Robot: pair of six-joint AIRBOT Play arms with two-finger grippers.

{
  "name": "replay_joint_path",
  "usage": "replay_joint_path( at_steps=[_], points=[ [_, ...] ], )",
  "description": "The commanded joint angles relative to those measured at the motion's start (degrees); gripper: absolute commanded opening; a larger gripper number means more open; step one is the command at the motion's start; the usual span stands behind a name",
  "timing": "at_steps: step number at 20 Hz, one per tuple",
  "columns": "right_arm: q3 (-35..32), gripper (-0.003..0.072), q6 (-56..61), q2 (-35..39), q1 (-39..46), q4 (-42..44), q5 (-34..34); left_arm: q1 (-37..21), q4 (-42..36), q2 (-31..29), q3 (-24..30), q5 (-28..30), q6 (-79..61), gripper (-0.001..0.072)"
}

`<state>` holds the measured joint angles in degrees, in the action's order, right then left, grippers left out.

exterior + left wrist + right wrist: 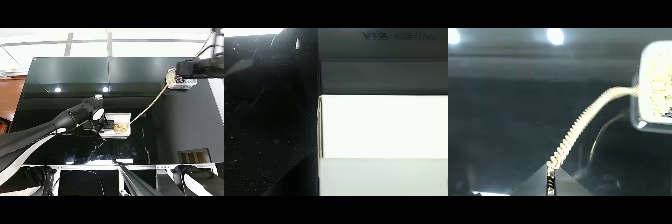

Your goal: Fold the box and place the chain.

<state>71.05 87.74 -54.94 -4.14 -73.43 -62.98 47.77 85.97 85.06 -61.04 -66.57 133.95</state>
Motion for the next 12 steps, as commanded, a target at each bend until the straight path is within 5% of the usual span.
replay_joint_path(
  at_steps=[1, 12],
  points=[
    [0.09, 0.0016, -1.29, 11.93, -2.14, 5.27, -5.92, -0.04, 0.0, -0.02, 0.02, 0.0, -0.02, 0.0027],
    [1.33, 0.0016, -9.03, 15.87, -5.9, 37.24, -2.95, -0.04, -0.13, -0.02, 0.02, 0.0, -0.02, 0.0027]
  ],
)
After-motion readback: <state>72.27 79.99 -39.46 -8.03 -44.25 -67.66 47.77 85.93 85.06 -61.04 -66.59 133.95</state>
